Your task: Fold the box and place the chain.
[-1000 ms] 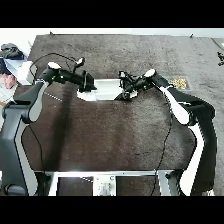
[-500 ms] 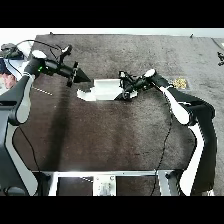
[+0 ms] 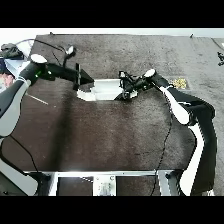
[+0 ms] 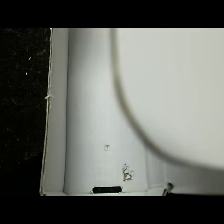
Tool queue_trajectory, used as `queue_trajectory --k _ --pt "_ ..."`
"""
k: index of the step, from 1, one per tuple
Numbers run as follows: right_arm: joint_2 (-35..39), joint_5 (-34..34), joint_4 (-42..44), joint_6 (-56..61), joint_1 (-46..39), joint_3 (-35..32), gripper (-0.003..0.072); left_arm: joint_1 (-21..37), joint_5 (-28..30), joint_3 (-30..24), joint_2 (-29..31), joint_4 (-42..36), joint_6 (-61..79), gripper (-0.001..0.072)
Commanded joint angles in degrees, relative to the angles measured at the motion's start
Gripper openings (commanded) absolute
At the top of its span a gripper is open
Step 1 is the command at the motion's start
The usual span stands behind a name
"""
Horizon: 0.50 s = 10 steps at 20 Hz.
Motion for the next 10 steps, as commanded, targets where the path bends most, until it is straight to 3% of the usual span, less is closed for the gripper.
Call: queue_trajectory --k 1,5,10 --pt "-0.02 0.02 0.0 0.0 0.0 -0.02 0.027 -2.8 8.17 -8.48 2.05 -1.01 2.36 0.0007" --pt "-0.02 0.02 0.02 0.02 0.0 -0.02 0.027 -5.4 14.95 -6.93 0.24 -2.82 -2.47 0.0008" --pt "-0.02 0.02 0.0 0.0 0.0 -0.02 0.027 -5.51 18.53 4.37 -6.69 -3.15 -7.78 0.0009"
